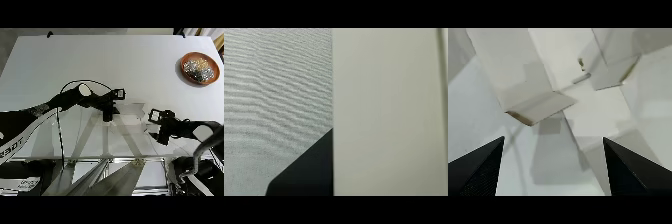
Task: Fold the box and place the chain.
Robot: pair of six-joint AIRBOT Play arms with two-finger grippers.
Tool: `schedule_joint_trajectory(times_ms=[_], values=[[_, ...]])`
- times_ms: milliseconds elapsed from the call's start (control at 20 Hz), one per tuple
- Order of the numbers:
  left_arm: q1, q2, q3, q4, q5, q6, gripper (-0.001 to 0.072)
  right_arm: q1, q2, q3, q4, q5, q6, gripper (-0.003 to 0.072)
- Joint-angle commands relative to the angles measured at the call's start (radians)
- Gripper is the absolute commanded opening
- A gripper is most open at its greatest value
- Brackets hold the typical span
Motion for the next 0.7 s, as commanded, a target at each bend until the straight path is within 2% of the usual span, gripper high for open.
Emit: schedule_joint_trajectory(times_ms=[0,250,650], values=[[-0.001,0.001,0.0,0.0,0.0,0.0,0.0011,0.075,0.0,-0.056,0.043,-0.115,-0.058,0.0715],[-0.001,0.001,0.0,0.0,0.0,0.0,0.0011,0.084,-0.079,-0.056,0.054,-0.206,-0.057,0.071],[-0.001,0.001,0.0,0.0,0.0,0.0,0.0011,0.084,-0.106,-0.056,0.057,-0.216,-0.083,0.0706]])
